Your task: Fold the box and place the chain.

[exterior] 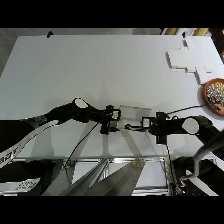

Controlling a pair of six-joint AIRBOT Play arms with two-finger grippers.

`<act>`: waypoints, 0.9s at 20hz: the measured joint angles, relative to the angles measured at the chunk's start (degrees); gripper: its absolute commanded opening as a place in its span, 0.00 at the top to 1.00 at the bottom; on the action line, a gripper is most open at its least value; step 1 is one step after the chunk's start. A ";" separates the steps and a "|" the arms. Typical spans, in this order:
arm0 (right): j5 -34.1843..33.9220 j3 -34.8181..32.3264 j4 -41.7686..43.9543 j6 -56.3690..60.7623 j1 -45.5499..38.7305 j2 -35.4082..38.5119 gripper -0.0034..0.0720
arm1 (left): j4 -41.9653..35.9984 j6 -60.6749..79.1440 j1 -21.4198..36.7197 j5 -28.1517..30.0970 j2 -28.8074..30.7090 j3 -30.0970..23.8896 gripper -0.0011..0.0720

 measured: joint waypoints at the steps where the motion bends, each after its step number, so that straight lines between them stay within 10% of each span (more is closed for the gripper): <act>1: -0.09 0.00 0.02 0.02 0.00 0.00 0.71 | -0.02 0.02 0.00 0.00 0.00 0.00 0.94; 10: -0.15 -0.02 3.10 0.22 -0.02 0.00 0.72 | 0.00 -0.07 0.02 -0.02 0.00 0.00 0.94; 13: -0.22 -0.02 3.58 0.17 -0.02 0.00 0.93 | 0.00 -0.04 0.02 -0.04 0.00 0.00 0.94; 18: 0.15 0.00 3.52 1.33 0.00 0.00 0.93 | 0.02 0.09 0.02 -0.07 0.00 0.00 0.94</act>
